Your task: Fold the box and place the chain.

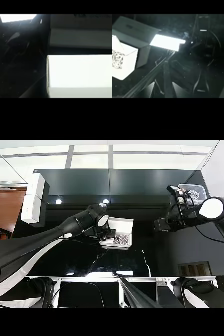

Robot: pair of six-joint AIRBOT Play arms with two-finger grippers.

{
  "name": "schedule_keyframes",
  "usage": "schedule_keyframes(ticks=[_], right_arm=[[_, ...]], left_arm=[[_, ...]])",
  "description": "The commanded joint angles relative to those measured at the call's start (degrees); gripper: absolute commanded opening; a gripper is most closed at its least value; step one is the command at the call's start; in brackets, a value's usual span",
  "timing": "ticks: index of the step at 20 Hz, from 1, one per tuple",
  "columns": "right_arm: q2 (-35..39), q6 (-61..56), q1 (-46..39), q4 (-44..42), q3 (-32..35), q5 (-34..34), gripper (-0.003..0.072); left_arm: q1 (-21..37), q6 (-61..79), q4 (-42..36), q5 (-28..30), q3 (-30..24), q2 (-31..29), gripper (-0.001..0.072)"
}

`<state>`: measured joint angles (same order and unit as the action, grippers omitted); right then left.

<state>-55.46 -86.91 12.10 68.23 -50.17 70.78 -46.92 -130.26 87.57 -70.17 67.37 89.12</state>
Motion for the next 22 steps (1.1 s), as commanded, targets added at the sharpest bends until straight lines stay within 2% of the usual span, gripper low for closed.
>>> schedule_keyframes(ticks=[1, 4, 5, 6, 7, 9, 13, 15, 17, 19, 20, 21, 22], right_arm=[[0.20, 1.03, -0.17, 0.83, 0.00, -1.18, 0.0274], [0.20, 1.95, -0.17, 0.85, 0.00, -1.99, 0.0274], [0.20, 1.92, -0.17, 0.87, 0.00, -2.05, 0.0274], [0.20, 1.92, -0.17, 0.87, 0.00, -2.14, 0.0274], [0.20, 1.92, -0.17, 0.85, 0.00, -2.32, 0.0274], [0.20, 1.90, -0.17, 0.85, 0.00, -2.51, 0.0274], [0.20, 1.90, -0.20, 0.92, 0.00, -2.49, 0.0274], [0.20, 1.86, -0.20, 0.87, 0.00, -2.49, 0.0274], [0.20, 1.75, -0.17, 0.83, 0.00, -2.49, 0.0274], [0.20, 1.44, -0.17, 0.83, 0.00, -2.78, 0.0273], [0.20, 1.11, -0.17, 0.83, 0.00, -2.93, 0.0274], [0.17, 0.22, -0.17, 0.81, 0.00, -2.93, 0.0274], [0.17, -0.81, -0.17, 0.83, 0.00, -2.95, 0.0274]], left_arm=[[-0.09, -0.07, 0.48, 0.44, 0.07, 0.00, 0.0028], [-0.07, -5.14, 0.20, 4.46, 0.11, 0.00, 0.0037], [-0.09, -5.42, 0.15, 5.09, 0.11, 0.00, 0.0219], [-0.33, -5.40, 0.04, 5.31, 0.20, -0.02, 0.0520], [-0.50, -5.01, 0.55, 5.29, 0.68, -0.04, 0.0608], [-1.18, 1.95, 2.05, 4.96, 1.92, -1.60, 0.0632], [-4.09, 11.06, 15.43, -0.17, 0.46, -12.63, 0.0631], [-2.71, 9.46, 17.97, 0.55, -5.97, -20.74, 0.0631], [3.34, 3.54, 16.13, 5.81, -17.59, -31.08, 0.0631], [12.17, 4.07, 6.36, 18.64, -29.20, -40.74, 0.0631], [16.79, 9.38, -2.73, 25.42, -33.97, -44.22, 0.0633], [21.59, 18.38, -14.62, 29.22, -38.01, -46.42, 0.0634], [25.64, 27.41, -23.32, 28.83, -40.19, -46.64, 0.0642]])
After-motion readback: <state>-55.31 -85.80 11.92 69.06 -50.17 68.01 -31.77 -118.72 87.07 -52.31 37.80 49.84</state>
